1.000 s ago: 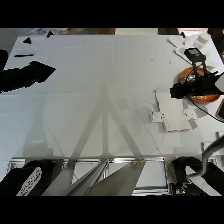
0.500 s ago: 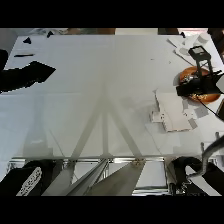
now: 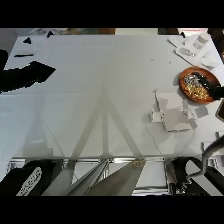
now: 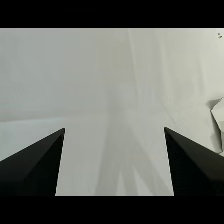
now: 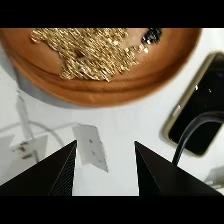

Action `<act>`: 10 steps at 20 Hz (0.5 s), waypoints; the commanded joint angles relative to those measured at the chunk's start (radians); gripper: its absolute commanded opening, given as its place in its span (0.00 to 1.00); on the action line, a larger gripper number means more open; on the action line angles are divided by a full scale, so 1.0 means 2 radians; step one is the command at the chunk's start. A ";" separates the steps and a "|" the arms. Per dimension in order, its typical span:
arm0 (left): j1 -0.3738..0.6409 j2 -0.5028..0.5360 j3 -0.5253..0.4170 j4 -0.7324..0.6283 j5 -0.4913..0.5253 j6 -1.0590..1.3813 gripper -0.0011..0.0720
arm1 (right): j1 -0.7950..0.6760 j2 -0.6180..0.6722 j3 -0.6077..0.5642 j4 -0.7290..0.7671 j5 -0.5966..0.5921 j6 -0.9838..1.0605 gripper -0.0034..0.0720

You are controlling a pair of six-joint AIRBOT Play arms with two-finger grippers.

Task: Fold the box and place the chain.

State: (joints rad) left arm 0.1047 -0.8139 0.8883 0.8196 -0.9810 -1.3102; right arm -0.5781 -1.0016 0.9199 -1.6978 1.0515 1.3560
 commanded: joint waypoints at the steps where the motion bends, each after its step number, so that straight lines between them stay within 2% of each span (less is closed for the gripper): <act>1: 0.000 0.000 0.000 0.000 0.000 0.000 0.97 | -0.045 -0.039 0.000 0.008 0.036 -0.042 0.60; 4: 0.000 0.000 0.000 0.000 0.000 0.000 0.97 | -0.047 -0.082 0.000 0.033 0.064 -0.082 0.60; 10: 0.000 0.000 0.000 0.000 0.000 0.000 0.97 | -0.047 -0.148 0.000 0.045 0.064 -0.098 0.60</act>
